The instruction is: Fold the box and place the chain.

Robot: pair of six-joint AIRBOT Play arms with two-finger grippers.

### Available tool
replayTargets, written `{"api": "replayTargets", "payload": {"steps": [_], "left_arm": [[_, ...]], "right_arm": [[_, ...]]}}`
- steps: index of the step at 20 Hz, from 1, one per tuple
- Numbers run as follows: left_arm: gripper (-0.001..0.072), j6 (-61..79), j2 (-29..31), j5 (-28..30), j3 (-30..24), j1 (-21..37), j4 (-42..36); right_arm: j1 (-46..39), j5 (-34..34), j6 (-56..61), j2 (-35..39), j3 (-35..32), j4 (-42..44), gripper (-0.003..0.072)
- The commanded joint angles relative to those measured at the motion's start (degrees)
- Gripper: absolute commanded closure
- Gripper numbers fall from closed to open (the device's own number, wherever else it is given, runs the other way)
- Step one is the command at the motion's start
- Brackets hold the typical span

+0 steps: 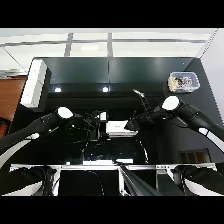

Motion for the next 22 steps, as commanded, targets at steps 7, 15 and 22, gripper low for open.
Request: {"api": "replayTargets", "payload": {"steps": [7,15,22], "left_arm": [[0.0317,0.0,0.0,0.0,0.0,0.1,0.0],[-0.0004,-9.8,6.9,0.0,0.0,0.2,6.1],[-0.0003,-24.5,13.0,-2.7,4.3,-1.9,7.0]], "right_arm": [[-1.2,0.0,-2.3,3.7,1.3,-1.4,0.0671],[-19.8,11.8,-1.6,17.2,6.0,-12.3,0.0670],[-27.3,10.7,-1.2,17.8,4.0,-15.8,0.0670]]}}
